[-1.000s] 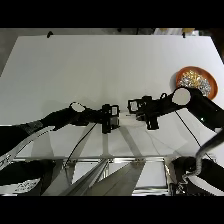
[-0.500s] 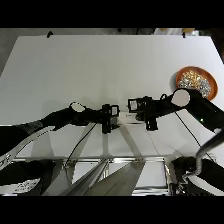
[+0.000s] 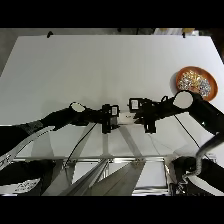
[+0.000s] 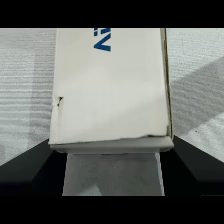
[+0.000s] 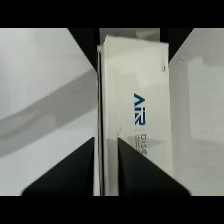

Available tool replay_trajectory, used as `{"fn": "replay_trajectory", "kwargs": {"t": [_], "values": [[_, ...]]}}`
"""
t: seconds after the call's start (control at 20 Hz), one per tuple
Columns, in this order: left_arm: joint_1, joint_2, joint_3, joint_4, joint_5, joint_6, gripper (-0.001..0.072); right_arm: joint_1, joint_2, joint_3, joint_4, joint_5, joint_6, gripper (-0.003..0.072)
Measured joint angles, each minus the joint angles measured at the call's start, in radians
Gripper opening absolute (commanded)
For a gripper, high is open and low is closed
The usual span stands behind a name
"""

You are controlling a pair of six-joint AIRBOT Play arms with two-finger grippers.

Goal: Fold the box and place the chain.

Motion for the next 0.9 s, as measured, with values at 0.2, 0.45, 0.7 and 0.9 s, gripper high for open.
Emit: {"fn": "replay_trajectory", "kwargs": {"t": [0.2, 0.45, 0.7, 0.9], "values": [[0.000, 0.000, 0.000, 0.000, 0.000, 0.000, 0.0311, 0.000, -0.016, -0.002, 0.032, -0.002, 0.006, 0.0016], [0.000, 0.000, 0.000, 0.000, 0.000, -0.001, 0.0311, 0.000, -0.054, -0.003, 0.034, -0.005, 0.046, 0.0016], [0.000, 0.000, 0.000, -0.001, 0.000, -0.003, 0.0311, 0.000, -0.061, -0.003, 0.014, -0.004, 0.070, 0.0016], [0.000, 0.000, 0.000, 0.000, 0.000, -0.002, 0.0311, -0.002, -0.014, -0.003, 0.076, 0.002, 0.025, 0.0016]]}}
